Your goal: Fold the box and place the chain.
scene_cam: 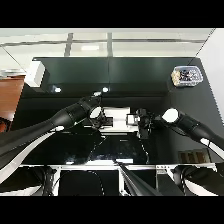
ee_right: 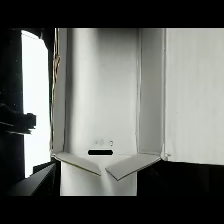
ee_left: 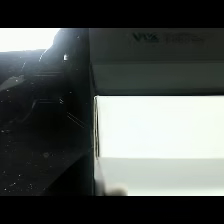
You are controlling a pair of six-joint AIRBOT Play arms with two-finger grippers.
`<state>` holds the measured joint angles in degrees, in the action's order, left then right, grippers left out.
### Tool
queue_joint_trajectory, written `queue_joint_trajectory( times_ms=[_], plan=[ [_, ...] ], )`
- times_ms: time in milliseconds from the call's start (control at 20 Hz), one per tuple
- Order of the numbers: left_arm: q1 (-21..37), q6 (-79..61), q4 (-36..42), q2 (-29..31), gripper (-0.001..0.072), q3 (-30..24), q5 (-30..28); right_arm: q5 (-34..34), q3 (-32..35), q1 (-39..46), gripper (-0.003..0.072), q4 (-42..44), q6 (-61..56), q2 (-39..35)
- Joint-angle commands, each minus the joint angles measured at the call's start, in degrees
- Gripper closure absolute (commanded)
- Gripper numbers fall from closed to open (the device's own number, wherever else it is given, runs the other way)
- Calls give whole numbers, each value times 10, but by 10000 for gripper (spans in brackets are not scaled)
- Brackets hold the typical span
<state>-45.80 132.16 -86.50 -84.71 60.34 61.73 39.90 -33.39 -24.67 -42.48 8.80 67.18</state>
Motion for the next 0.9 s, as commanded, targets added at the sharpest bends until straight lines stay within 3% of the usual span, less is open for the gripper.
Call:
queue_joint_trajectory(
  times_ms=[0,50,100,150,550,600,700,750,800,850],
  plan=[
    [0,-2,0,0,684,0,1,5,-1,0,202,-19,-10,-10],
    [0,-2,0,0,684,0,1,6,-1,0,275,-19,-10,-10],
    [0,-2,0,0,684,0,1,7,0,0,399,-13,-11,-10],
    [0,-2,0,0,685,0,1,9,-1,0,454,3,-10,-10],
    [0,-6,0,0,683,0,0,-5,0,-18,453,174,-9,36],
    [0,-6,0,0,683,0,0,-12,0,-20,433,175,-9,43],
    [0,-6,0,0,683,0,0,-25,0,-19,322,175,-11,44],
    [0,-6,1,0,684,0,0,-26,0,-18,334,172,-11,44],
    [0,-6,1,0,683,0,0,-27,0,-18,520,169,-16,44],
    [0,-6,1,0,684,0,0,-28,0,-18,357,170,-23,44]
  ],
)
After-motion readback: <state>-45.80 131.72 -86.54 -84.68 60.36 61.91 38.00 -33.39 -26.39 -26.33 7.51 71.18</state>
